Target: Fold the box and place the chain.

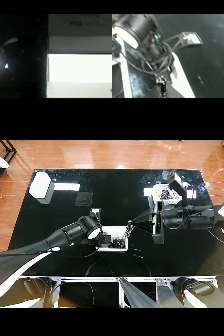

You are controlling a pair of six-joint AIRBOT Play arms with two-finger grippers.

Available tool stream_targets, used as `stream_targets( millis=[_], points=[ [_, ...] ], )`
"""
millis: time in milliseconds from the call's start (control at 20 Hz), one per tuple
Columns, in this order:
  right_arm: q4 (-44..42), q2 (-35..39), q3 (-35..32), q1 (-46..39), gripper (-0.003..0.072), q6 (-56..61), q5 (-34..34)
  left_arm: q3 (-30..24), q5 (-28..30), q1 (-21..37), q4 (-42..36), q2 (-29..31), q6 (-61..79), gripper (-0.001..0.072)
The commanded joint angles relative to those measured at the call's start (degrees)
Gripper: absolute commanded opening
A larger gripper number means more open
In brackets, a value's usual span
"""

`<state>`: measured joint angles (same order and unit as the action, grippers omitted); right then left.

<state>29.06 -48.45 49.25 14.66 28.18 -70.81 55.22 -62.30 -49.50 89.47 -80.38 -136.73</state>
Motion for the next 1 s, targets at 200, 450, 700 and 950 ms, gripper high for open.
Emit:
stream_targets(
  millis=[200,450,700,950],
  points=[
    [1.53,-4.28,-0.35,8.2,0.0021,7.93,6.97,0.0,0.09,0.0,0.0,0.0,0.02,0.0021],
    [5.66,-9.22,-0.5,10.6,0.0022,11.61,8.46,0.0,-0.02,-0.02,-0.44,0.02,0.02,0.0021],
    [4.66,-14.43,-1.25,12.68,0.0022,12.0,9.6,0.0,0.09,0.0,-0.57,0.02,0.02,0.0021],
    [6.78,-14.47,-1.18,9.88,0.063,17.46,6.56,0.0,0.35,0.0,-0.57,0.02,0.0,0.0021]
  ],
)
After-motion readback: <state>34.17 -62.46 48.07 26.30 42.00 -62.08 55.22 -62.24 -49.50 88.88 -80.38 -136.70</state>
